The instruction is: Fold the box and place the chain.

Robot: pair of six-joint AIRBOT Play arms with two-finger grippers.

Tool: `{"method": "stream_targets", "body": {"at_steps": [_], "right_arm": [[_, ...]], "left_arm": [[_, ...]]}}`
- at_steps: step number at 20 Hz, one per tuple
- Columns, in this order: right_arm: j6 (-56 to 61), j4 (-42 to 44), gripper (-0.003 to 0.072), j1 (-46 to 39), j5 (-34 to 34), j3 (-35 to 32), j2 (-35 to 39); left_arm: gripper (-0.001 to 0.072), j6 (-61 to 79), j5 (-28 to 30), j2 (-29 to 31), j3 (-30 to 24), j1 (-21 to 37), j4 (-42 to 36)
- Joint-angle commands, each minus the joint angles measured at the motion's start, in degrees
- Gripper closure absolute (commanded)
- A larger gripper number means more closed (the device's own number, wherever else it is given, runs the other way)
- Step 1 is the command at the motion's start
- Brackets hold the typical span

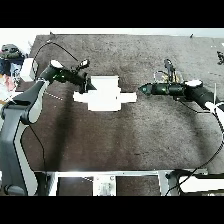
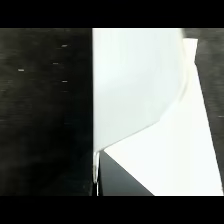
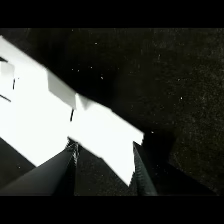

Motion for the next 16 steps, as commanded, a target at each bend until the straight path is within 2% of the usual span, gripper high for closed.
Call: {"method": "stream_targets", "body": {"at_steps": [1, 5, 9, 16], "right_arm": [[0.0, 0.0, 0.0298, -0.2, 0.0, 0.0, 0.1], [-0.1, 0.0, 0.0297, -0.2, 0.0, 0.0, 0.1], [-4.6, 0.1, 0.0297, -0.2, 0.2, 0.0, 0.1], [-16.5, 0.1, 0.0297, 0.6, 0.2, 0.0, 0.1]], "left_arm": [[0.0702, 2.0, 2.9, 0.0, -0.4, 0.0, 0.1], [0.0700, 2.0, 3.1, 0.0, -0.9, 0.0, 0.3], [0.0700, 2.0, 4.1, -0.2, -0.9, 0.0, 3.5], [0.0698, 2.0, 4.1, -0.7, -0.9, 0.0, 3.4]]}}
